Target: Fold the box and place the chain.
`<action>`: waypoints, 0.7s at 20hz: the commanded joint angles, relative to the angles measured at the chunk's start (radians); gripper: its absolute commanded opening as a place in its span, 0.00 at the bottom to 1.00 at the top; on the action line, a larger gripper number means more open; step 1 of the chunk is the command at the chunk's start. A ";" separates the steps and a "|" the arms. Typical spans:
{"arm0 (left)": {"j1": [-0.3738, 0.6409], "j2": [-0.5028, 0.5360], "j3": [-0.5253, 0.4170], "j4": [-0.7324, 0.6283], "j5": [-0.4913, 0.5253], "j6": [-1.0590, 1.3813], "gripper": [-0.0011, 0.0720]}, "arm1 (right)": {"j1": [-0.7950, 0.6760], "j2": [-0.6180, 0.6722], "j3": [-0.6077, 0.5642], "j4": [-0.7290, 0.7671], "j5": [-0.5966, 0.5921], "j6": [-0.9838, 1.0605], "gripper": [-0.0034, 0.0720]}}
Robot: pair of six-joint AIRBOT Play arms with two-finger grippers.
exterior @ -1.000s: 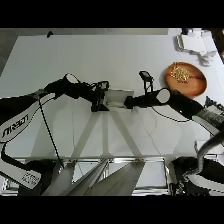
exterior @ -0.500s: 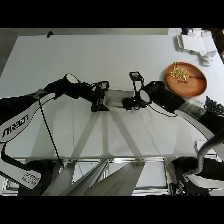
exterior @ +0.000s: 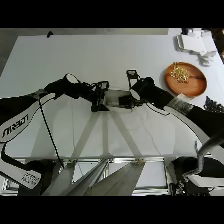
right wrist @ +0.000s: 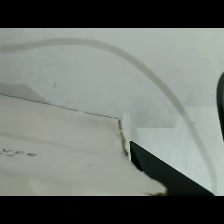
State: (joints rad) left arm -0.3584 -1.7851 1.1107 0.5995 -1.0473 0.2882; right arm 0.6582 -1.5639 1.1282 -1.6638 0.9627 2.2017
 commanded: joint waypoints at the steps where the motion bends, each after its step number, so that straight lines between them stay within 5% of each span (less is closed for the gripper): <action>1: -0.001 0.001 0.000 0.000 0.000 0.000 0.23 | 0.005 -0.014 0.006 0.045 -0.008 0.037 0.46; 2: -0.001 0.000 0.000 0.000 0.000 0.000 0.23 | 0.005 -0.017 0.006 0.043 -0.008 0.071 0.41; 4: -0.001 0.000 0.000 0.000 0.000 0.000 0.23 | 0.005 -0.017 0.006 0.037 -0.014 0.143 0.08; 7: -0.001 0.000 0.000 0.000 0.000 0.000 0.23 | 0.005 -0.016 0.006 0.038 -0.028 0.176 0.05; 9: -0.001 0.000 0.000 0.000 0.000 0.000 0.23 | 0.005 -0.007 0.006 0.039 -0.027 0.175 0.09; 11: -0.001 0.000 0.000 0.000 0.000 0.000 0.23 | 0.003 0.032 0.006 0.038 -0.023 0.168 0.44; 14: -0.001 0.000 0.000 0.000 0.000 0.000 0.23 | -0.020 0.140 0.005 0.068 -0.003 0.051 0.49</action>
State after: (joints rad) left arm -0.3584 -1.7847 1.1107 0.6006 -1.0481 0.2901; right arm 0.6533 -1.4986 1.1336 -1.6157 0.9379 2.3299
